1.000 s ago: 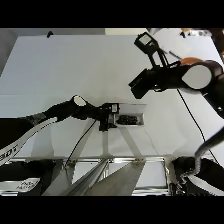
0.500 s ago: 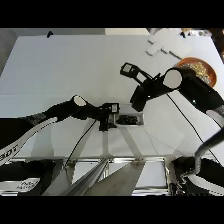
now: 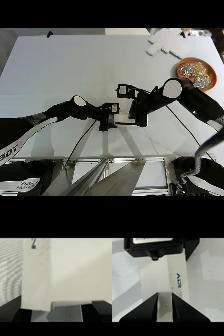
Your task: Fold the box and place the chain.
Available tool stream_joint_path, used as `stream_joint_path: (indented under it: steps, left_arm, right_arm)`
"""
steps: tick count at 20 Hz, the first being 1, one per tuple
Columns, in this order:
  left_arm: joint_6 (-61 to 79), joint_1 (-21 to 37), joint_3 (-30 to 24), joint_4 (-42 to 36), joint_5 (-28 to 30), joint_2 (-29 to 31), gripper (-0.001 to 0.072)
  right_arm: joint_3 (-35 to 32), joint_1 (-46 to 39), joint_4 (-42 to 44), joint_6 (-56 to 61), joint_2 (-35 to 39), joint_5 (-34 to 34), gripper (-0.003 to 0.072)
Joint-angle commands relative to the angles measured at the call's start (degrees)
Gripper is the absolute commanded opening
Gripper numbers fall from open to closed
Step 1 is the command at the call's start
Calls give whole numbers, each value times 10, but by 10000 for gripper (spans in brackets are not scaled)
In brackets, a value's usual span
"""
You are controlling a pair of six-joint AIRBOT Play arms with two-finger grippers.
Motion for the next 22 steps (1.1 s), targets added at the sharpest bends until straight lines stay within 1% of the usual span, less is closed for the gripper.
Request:
stream_joint_path:
  steps: [1, 3, 4, 9, 12, 19, 22]
  left_arm:
    - [0, 0, 0, 0, 0, 0, 336]
    - [0, 0, 0, 0, 0, 0, 336]
    - [0, 0, 0, 0, 0, 0, 336]
    - [0, 0, 0, 0, 0, 0, 336]
    - [0, 0, 0, 0, 0, 0, 336]
    - [0, 0, 0, 0, 0, 0, 336]
    - [0, 0, 0, 0, 0, 0, 336]
  right_arm:
    - [-13, 12, -33, -22, 5, -44, 179]
    - [-24, 16, -56, -22, 4, -74, 179]
    - [-26, 16, -59, -22, 4, -79, 179]
    - [-26, 16, -61, -21, 4, -77, 176]
    - [-28, 16, -55, -21, 4, -61, 175]
    - [-50, 16, -49, -21, 4, -59, 175]
    - [-53, 16, -26, -21, 3, -60, 175]
